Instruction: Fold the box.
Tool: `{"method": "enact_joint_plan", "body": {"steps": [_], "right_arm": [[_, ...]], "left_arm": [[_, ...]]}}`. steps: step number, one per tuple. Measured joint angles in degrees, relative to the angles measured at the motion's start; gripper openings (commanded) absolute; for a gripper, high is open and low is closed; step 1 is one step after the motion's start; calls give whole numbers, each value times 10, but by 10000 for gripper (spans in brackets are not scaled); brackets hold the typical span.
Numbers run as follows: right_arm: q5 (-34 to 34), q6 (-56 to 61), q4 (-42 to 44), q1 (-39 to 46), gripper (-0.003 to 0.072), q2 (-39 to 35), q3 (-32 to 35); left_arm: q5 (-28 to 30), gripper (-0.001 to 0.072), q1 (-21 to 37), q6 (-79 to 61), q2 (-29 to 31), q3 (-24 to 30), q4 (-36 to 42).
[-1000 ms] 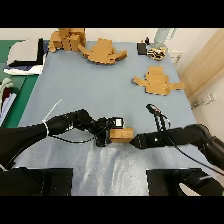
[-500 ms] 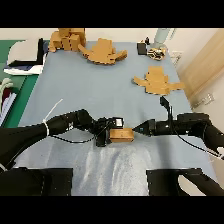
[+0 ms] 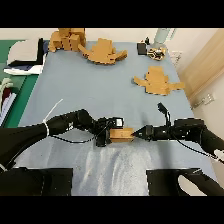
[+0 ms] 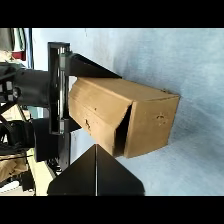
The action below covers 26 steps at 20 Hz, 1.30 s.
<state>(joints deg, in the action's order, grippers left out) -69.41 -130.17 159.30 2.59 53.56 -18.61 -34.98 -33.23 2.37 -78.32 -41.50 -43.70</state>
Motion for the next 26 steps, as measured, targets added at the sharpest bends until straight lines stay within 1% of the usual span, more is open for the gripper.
{"method": "enact_joint_plan", "body": {"steps": [9, 20, 23, 26], "right_arm": [[26, -4, -5, -12, 1, 0, 20], [49, -4, -11, -13, 0, 0, 23], [47, -5, -1, -13, 1, -3, 23], [28, -3, 16, -20, 1, -23, 23]], "left_arm": [[0, 316, 0, 0, 0, 0, 0], [0, 316, 0, 0, 0, 0, 0], [0, 316, 0, 0, 0, 0, 0], [0, 316, 0, 0, 0, 0, 0]]}}
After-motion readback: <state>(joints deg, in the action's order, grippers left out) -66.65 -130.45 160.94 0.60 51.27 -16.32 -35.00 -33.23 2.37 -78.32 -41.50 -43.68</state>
